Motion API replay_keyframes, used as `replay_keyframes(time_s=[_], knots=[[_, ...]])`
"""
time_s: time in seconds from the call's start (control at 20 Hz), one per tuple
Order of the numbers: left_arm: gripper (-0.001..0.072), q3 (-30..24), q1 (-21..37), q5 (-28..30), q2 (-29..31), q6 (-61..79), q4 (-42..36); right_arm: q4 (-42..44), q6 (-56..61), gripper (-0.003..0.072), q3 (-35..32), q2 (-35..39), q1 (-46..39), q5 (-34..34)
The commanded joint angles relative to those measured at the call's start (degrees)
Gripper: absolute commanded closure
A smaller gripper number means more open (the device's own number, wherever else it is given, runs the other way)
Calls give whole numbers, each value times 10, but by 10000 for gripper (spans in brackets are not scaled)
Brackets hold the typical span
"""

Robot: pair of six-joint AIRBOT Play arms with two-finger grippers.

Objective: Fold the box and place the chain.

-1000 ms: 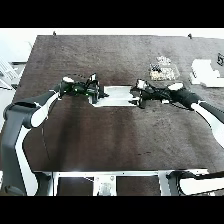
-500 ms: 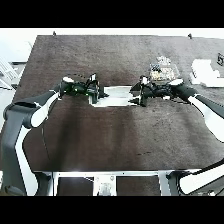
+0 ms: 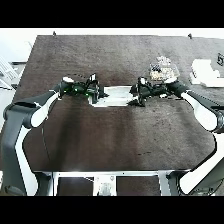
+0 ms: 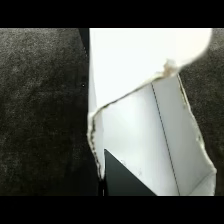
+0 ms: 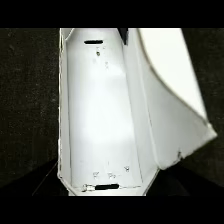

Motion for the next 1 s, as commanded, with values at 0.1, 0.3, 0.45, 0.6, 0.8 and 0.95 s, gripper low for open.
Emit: replay_keyframes(time_s=[0.1,0.3,0.45,0.6,0.8,0.95], knots=[[688,0,0,0,0,0,0,-2,-16,26,36,-36,8,23],[688,0,0,0,0,0,0,-2,-16,26,54,-46,17,33],[688,0,0,0,0,0,0,-2,-20,27,55,-53,23,33],[688,0,0,0,0,0,0,-2,-19,28,63,-58,23,34],[688,0,0,0,0,0,0,-2,-20,28,66,-59,23,34],[688,0,0,0,0,0,0,-2,-20,27,69,-61,22,38]])
